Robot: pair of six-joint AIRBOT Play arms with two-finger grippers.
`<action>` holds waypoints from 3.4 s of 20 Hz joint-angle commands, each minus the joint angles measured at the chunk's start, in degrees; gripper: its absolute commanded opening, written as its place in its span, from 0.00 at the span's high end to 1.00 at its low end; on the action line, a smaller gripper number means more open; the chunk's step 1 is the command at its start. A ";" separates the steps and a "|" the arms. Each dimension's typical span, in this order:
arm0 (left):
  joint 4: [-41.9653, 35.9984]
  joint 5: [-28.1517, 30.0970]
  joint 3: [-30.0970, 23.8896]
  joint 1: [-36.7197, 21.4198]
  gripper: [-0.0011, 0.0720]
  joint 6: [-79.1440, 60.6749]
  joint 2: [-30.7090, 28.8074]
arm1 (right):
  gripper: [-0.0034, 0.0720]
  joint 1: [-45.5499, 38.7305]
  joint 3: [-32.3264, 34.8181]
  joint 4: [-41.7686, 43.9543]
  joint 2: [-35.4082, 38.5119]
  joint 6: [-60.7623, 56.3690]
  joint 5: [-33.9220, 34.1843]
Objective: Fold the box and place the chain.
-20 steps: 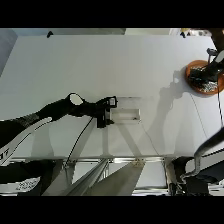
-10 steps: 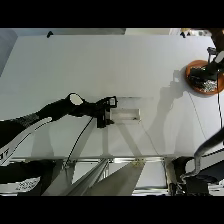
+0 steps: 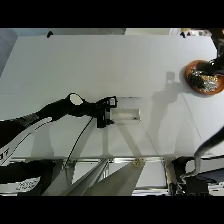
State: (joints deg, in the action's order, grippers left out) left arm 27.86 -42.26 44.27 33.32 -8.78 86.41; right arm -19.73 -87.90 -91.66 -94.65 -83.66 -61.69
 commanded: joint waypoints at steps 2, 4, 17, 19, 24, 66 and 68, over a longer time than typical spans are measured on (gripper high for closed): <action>0.02 0.02 0.02 -0.02 0.45 0.00 0.00 | 0.93 0.02 -0.07 3.56 10.40 5.40 -9.14; 0.02 0.02 0.02 -0.02 0.45 0.00 0.00 | 0.93 0.02 -0.07 6.34 15.43 6.25 -12.52; 0.02 0.02 0.02 -0.02 0.45 0.00 0.00 | 0.93 7.91 -0.04 32.37 39.41 10.01 -28.68; 0.02 0.02 0.02 -0.02 0.45 0.00 0.00 | 0.93 14.16 0.09 32.35 41.38 9.22 -28.79; 0.02 0.02 0.02 -0.02 0.45 0.00 0.00 | 0.93 31.61 0.22 32.13 42.51 5.51 -27.69; 0.02 0.00 0.02 -0.02 0.45 0.00 0.00 | 0.63 48.98 30.71 -7.23 36.00 -11.08 -9.49; 0.02 0.02 0.02 -0.02 0.45 0.00 0.00 | 0.47 41.40 30.73 -5.31 34.99 -11.13 -9.62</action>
State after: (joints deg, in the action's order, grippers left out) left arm 27.86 -42.26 44.27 33.32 -8.75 86.41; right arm 28.71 -56.71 -92.60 -59.94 -91.98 -67.42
